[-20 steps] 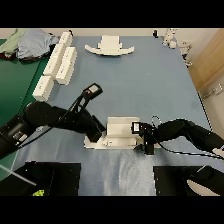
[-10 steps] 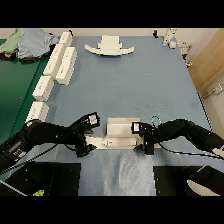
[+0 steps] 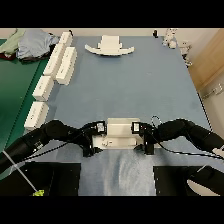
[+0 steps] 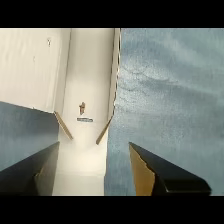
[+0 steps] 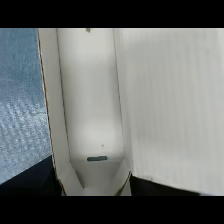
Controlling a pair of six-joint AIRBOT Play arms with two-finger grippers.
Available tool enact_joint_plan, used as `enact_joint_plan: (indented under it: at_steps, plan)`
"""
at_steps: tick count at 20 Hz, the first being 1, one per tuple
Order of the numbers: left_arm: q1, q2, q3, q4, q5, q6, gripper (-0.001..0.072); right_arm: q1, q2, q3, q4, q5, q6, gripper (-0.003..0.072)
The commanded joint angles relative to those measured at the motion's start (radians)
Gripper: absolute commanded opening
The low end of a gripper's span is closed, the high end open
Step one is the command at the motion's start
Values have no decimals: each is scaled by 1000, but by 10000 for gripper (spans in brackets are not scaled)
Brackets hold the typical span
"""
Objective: Fold the box.
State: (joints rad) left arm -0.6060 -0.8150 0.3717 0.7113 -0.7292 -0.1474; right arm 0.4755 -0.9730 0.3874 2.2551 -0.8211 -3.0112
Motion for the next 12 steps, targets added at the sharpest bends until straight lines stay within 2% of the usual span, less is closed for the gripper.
enact_joint_plan:
  at_steps: [1,2,3,5,6,12]
  plan:
    - [0,-69,3,-118,65,137,629,0,0,0,0,0,0,441]
    - [-8,-71,5,-124,64,140,442,0,0,0,0,0,0,441]
    - [-20,-71,6,-125,62,163,298,0,0,0,0,0,0,441]
    - [-40,-72,6,-126,65,187,134,0,0,0,0,0,0,441]
    - [-44,-72,6,-128,67,190,109,0,0,0,0,0,0,441]
    - [-49,-85,7,-135,72,237,110,0,0,0,0,0,0,441]
